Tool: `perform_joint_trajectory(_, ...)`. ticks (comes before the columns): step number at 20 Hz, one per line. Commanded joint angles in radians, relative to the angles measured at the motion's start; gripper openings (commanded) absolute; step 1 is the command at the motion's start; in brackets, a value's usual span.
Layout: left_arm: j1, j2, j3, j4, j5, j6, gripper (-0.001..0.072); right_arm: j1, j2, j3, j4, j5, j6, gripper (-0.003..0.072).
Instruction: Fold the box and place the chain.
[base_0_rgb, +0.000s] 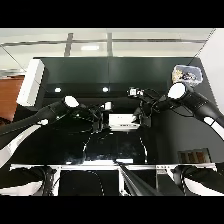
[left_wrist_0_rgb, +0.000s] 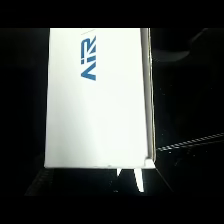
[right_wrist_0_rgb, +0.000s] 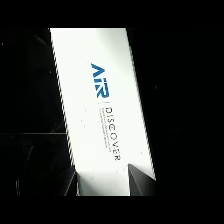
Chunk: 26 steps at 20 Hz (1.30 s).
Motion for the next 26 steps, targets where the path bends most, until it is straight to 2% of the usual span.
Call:
perform_joint_trajectory(1,0.000,-0.001,0.001,0.000,0.000,0.000,0.0389,0.000,0.000,0.000,-0.029,0.013,0.008,0.0309)
perform_joint_trajectory(11,0.000,-0.001,0.001,0.000,0.000,0.000,0.0388,0.000,0.000,0.000,-0.030,0.013,0.011,0.0312)
perform_joint_trajectory(12,0.000,-0.001,0.001,0.000,0.000,0.000,0.0388,0.000,0.000,0.000,-0.031,0.012,0.011,0.0379)
perform_joint_trajectory(26,0.000,-0.001,0.001,0.000,0.000,0.000,0.0388,0.001,-0.003,-0.022,-0.063,0.009,0.011,0.0377)
